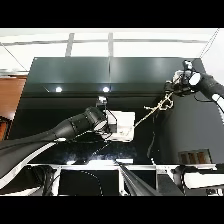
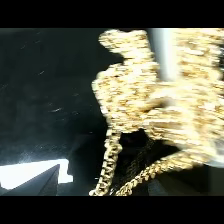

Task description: Fold the box and place the chain.

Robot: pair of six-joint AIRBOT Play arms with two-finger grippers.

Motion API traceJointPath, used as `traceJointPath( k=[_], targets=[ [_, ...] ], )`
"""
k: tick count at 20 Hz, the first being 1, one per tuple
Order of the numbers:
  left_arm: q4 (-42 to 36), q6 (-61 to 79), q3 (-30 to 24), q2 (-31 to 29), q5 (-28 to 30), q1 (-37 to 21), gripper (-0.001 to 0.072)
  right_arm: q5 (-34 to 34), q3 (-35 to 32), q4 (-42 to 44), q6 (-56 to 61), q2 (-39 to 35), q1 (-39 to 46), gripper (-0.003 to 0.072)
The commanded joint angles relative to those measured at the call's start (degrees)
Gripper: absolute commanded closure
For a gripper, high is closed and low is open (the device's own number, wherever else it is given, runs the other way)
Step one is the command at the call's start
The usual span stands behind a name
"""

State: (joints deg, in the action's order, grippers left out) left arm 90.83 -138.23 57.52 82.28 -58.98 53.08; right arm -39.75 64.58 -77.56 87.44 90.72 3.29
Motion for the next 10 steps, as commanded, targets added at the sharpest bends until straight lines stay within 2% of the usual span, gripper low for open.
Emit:
traceJointPath(
  k=[1, 7, 9, 10],
  targets=[
    [0.0, 0.0, 0.0, 0.0, 0.0, 0.0, 0.0680, -0.8, 0.5, -7.1, -1.3, 0.8, -2.6, 0.0062],
    [0.0, 0.0, 0.0, 0.0, 0.0, 0.0, 0.0680, -3.7, 0.5, -8.4, 1.8, 0.9, -3.0, 0.0063],
    [0.0, 0.0, 0.0, 0.0, 0.0, 0.0, 0.0680, -5.3, 0.5, -8.4, 1.8, 1.0, -3.0, 0.0254],
    [0.0, 0.0, 0.0, 0.0, 0.0, 0.0, 0.0680, -5.6, 0.5, -8.4, 1.8, 1.0, -3.0, 0.0322]
  ],
)
